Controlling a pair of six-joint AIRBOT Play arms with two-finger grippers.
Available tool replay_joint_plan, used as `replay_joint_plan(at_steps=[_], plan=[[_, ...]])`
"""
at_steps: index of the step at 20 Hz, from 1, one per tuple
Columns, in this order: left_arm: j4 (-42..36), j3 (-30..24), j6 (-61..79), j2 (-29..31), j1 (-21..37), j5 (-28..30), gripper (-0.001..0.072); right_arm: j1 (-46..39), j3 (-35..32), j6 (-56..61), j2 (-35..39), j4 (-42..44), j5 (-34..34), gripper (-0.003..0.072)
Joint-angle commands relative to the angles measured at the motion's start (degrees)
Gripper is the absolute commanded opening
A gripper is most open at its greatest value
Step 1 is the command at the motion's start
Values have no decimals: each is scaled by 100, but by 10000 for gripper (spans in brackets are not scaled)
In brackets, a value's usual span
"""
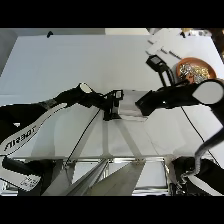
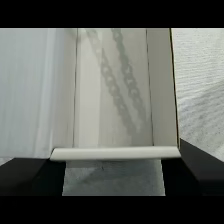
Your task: Fold the box and place the chain.
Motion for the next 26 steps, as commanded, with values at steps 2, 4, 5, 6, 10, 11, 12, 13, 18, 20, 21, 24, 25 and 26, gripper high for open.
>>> replay_joint_plan(at_steps=[2,4,5,6,10,11,12,13,18,20,21,24,25,26], plan=[[0,0,0,4,4,2,133,326,-55,-28,-916,-20,-396,14],[0,0,2,4,4,0,133,319,-55,125,-1211,-92,-407,14],[0,0,2,4,4,0,133,319,-55,136,-1279,-90,-400,17],[2,0,2,4,4,0,133,319,-55,136,-1290,-85,-387,45],[2,0,2,4,4,0,133,319,-55,136,-1239,-79,-267,294],[0,0,2,4,4,0,133,319,-55,133,-1126,-83,-229,294],[2,0,2,4,4,2,133,317,-50,98,-898,-109,-236,293],[0,0,2,4,4,2,133,317,-33,92,-632,-236,-254,291],[0,0,2,4,4,0,133,-798,-24,457,592,-1099,-271,293],[0,0,2,4,4,0,133,-1703,-24,474,542,-1145,-275,293],[0,0,2,4,4,0,133,-2138,-26,619,426,-1145,-389,293],[0,0,0,4,4,2,133,-2942,-17,721,-240,-1246,-938,292],[2,0,2,4,4,0,133,-3029,50,734,-535,-1443,-986,292],[0,0,2,4,4,0,133,-3049,184,903,-872,-1764,-984,292]])
